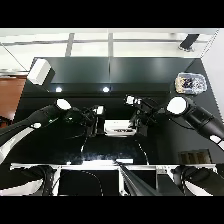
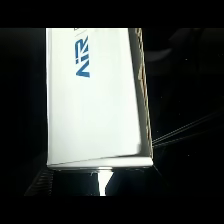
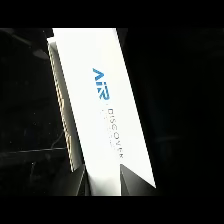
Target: Fold the box and place the chain.
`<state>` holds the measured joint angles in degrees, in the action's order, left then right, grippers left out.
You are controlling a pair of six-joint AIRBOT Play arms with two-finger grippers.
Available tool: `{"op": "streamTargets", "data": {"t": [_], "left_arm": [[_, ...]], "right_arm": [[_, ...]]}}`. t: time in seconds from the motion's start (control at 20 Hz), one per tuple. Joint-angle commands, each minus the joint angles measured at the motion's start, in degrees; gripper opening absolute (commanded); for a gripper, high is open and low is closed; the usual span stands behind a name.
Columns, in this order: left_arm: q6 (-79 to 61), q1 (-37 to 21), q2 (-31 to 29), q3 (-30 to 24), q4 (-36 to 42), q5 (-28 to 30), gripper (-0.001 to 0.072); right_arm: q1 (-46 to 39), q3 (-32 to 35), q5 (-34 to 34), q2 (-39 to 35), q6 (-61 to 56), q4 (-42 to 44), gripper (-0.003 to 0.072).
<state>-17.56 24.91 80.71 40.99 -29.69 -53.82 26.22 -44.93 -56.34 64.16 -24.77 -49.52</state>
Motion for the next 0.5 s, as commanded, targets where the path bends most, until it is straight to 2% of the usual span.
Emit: {"op": "streamTargets", "data": {"t": [0.0,0.45], "left_arm": [[0.0,0.0,0.0,0.0,0.0,-0.2,0.0483],[0.0,0.0,0.0,0.0,0.0,-0.2,0.0483]], "right_arm": [[0.1,0.1,-0.5,0.0,-0.2,0.0,0.0234],[1.8,0.1,-0.4,1.0,-0.5,-0.2,0.0233]]}}
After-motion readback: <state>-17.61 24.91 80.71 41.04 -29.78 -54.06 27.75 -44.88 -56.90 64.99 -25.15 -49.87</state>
